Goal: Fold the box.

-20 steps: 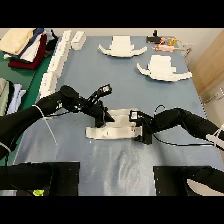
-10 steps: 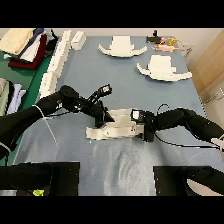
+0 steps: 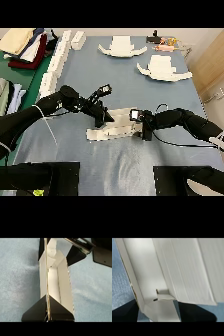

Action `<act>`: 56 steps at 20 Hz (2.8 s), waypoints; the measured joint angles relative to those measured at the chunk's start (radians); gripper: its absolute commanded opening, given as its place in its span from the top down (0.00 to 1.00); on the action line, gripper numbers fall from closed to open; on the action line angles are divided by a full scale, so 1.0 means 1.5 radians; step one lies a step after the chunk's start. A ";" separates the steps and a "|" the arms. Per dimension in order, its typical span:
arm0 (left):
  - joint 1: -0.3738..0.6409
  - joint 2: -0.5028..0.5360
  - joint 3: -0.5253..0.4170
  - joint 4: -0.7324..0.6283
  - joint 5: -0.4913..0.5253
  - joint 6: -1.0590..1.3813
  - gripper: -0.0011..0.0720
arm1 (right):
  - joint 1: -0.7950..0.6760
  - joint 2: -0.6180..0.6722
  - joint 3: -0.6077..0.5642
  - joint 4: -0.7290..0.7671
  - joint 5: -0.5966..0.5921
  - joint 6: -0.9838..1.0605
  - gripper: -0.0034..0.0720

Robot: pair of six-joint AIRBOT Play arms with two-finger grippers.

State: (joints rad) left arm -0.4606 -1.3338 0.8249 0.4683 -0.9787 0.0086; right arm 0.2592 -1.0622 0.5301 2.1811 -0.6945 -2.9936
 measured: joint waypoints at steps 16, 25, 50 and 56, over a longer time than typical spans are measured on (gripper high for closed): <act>-0.001 0.000 0.000 0.001 -0.003 0.001 0.96 | 0.007 -0.022 -0.001 0.022 -0.043 -0.006 0.28; -0.001 0.000 0.000 -0.001 0.001 0.000 0.96 | 0.007 -0.023 -0.005 0.034 -0.035 -0.006 0.09; -0.001 0.000 0.000 -0.001 0.000 -0.001 0.96 | 0.007 -0.029 -0.004 0.051 -0.015 -0.007 0.07; -0.001 0.000 0.000 -0.001 0.001 0.000 0.96 | 0.008 -0.029 -0.004 0.033 -0.001 -0.007 0.10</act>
State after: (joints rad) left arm -0.4614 -1.3342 0.8249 0.4671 -0.9768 0.0082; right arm 0.2707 -1.1053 0.5236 2.2311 -0.6956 -3.0043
